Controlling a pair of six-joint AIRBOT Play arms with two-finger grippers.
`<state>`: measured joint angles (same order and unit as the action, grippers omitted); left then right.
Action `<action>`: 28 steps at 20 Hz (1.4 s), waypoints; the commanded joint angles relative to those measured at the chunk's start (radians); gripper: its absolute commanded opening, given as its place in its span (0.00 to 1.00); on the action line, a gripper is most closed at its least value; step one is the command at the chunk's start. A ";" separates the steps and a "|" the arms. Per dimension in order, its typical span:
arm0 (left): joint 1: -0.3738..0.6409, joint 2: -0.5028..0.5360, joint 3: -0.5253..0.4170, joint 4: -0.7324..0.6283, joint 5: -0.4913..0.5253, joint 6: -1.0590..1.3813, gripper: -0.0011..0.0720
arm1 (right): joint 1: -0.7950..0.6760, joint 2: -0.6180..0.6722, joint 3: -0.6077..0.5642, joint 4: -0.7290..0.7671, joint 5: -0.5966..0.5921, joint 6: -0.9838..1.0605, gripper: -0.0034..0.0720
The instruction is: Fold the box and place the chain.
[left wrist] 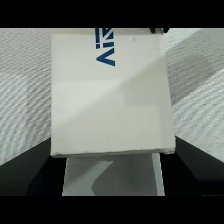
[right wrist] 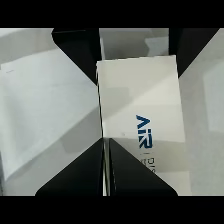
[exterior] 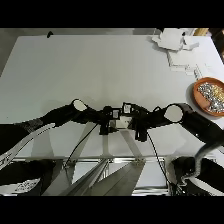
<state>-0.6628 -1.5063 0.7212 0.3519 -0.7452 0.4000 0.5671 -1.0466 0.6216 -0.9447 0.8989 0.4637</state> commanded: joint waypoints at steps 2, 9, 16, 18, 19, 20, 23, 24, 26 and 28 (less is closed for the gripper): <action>0.000 0.000 0.000 0.000 0.000 0.000 0.36 | 0.001 -0.021 -0.001 -0.001 -0.002 0.003 0.07; 0.000 0.000 0.000 0.000 0.000 0.000 0.36 | 0.001 -0.057 -0.003 0.000 0.001 0.010 0.07; 0.000 0.000 0.000 0.000 0.000 0.000 0.36 | 0.000 0.014 0.018 -0.024 0.016 0.077 0.07; 0.000 0.000 0.000 0.000 0.000 0.000 0.36 | 0.000 0.085 0.048 -0.155 0.045 0.200 0.07; 0.000 0.000 0.000 0.000 0.001 0.000 0.36 | -0.007 0.125 0.055 -0.253 0.064 0.268 0.07; 0.000 0.000 0.000 0.000 0.000 0.000 0.36 | -0.031 0.161 0.056 -0.329 0.087 0.320 0.07; 0.000 0.000 0.000 0.000 0.000 0.000 0.36 | -0.217 0.217 0.056 -0.480 0.208 0.426 0.07; 0.000 0.000 0.000 0.000 0.000 0.000 0.36 | -0.301 0.216 0.055 -0.503 0.241 0.440 0.07; 0.000 0.000 0.000 0.000 0.000 0.000 0.36 | -0.481 0.215 0.055 -0.513 0.258 0.477 0.07; 0.000 0.000 0.000 0.000 0.000 0.000 0.36 | -0.616 0.215 0.055 -0.510 0.238 0.541 0.07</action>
